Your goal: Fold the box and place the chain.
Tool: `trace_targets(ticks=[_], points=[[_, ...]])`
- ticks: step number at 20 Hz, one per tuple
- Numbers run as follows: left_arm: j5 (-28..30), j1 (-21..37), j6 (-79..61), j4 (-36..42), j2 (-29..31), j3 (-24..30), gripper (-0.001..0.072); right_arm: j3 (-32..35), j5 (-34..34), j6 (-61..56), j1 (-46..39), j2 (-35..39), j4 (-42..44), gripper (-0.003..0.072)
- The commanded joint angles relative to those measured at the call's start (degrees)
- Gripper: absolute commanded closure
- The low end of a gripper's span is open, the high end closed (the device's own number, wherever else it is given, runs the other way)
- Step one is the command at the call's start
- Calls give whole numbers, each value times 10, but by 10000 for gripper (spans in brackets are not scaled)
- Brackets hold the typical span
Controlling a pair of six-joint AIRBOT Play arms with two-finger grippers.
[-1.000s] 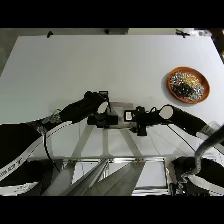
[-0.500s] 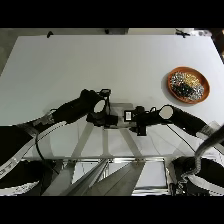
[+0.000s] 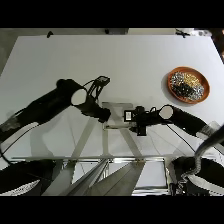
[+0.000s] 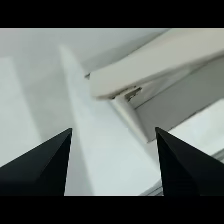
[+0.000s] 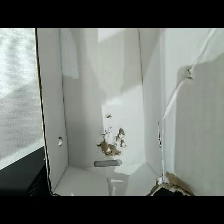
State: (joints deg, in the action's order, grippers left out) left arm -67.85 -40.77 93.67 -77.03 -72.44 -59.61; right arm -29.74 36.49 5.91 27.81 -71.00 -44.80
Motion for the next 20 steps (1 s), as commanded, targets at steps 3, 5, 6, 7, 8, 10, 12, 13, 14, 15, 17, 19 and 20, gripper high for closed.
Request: trace_targets(ticks=[3,5,6,7,8,10,12,13,14,15,17,19,20], points=[[5,132,-537,120,109,119,133,0,1,0,0,0,0,281],[31,194,-705,196,123,189,133,0,1,0,0,0,0,281],[48,225,-784,248,116,219,133,0,1,0,0,0,0,281],[56,249,-840,299,100,241,133,0,1,0,0,0,0,281],[54,264,-883,339,80,252,133,0,1,0,0,0,0,281],[68,266,-971,379,38,255,132,0,1,0,0,0,0,281],[106,252,-1021,401,0,255,53,0,1,0,0,0,0,281],[125,242,-1025,404,-16,255,11,0,1,0,0,0,0,281],[136,232,-1027,403,-29,255,11,0,1,0,0,0,0,281],[143,223,-1030,403,-38,255,10,0,1,0,0,0,0,281],[146,205,-1062,403,-46,255,10,0,1,0,0,0,0,281],[152,188,-1108,403,-46,255,9,0,1,0,0,0,0,281],[167,178,-1121,402,-46,255,8,0,1,0,0,0,0,281]])
